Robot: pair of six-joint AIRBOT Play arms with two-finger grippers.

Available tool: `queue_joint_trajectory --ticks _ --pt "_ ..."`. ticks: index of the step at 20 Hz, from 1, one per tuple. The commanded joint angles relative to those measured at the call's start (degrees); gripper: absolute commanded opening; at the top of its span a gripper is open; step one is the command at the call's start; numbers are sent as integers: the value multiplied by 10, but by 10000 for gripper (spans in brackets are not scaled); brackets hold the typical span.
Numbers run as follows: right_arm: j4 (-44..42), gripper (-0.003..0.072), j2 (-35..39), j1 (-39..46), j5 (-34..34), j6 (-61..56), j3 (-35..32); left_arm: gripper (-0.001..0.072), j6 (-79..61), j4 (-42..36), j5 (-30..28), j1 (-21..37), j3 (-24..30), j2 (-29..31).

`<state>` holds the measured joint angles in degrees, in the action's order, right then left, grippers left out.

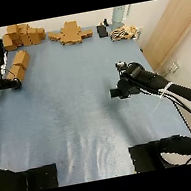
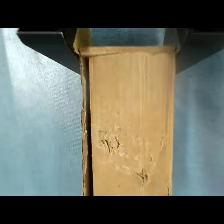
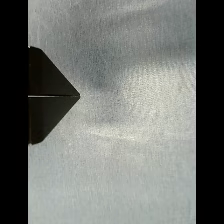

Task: Fold the box.

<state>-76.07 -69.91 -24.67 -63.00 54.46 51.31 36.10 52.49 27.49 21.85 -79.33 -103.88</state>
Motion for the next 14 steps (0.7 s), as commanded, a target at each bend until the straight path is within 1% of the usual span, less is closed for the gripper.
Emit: queue_joint_trajectory --ticks 1,4,7,8,9,10,12,14 --pt "0 4 0 0 0 0 0 475 29 60 74 -1 -4 -16" --pt "0 4 0 0 0 0 0 475 87 61 66 0 -23 -16" --pt "0 4 0 0 0 0 0 476 89 73 87 -1 -37 -16" --pt "0 4 0 0 0 0 0 498 89 80 92 -1 -38 -16" --pt "0 4 0 0 0 0 0 677 89 84 92 -1 -38 -16" --pt "0 4 0 0 0 0 0 702 98 85 92 0 -38 -15" --pt "0 4 0 0 0 0 0 703 119 84 92 3 -38 -10" --pt "0 5 0 0 0 0 0 703 124 89 106 5 -43 2"
